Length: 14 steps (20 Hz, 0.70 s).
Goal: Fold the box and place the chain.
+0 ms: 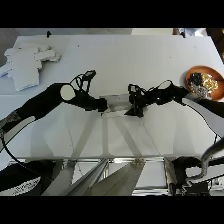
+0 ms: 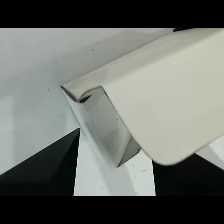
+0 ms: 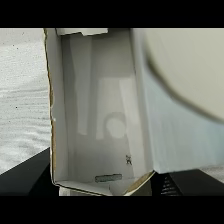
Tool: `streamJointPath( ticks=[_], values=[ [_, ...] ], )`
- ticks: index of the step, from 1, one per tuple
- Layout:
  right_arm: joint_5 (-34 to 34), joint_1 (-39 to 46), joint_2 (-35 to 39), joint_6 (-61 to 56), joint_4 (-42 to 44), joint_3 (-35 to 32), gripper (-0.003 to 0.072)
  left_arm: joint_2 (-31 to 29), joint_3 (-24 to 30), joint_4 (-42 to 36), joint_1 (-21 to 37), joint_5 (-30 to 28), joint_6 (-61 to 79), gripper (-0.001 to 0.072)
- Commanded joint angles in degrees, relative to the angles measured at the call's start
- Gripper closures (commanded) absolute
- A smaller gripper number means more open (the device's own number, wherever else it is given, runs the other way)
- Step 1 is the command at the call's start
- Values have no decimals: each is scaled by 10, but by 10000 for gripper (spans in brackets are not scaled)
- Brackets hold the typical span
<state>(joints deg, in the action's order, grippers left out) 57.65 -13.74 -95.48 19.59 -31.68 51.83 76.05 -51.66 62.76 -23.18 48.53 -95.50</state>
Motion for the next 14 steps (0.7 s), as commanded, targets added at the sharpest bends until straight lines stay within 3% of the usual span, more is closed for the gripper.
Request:
streamJointPath(
  ticks=[1,4,6,14],
  values=[
    [0,0,0,0,0,1,377,0,0,89,-26,11,-115,247],
    [0,0,0,0,0,1,377,0,0,107,-26,-13,-200,248],
    [0,0,0,0,0,1,377,5,0,106,-26,-28,-221,314],
    [0,0,0,0,0,1,377,39,0,103,-49,-29,-257,314]
  ],
)
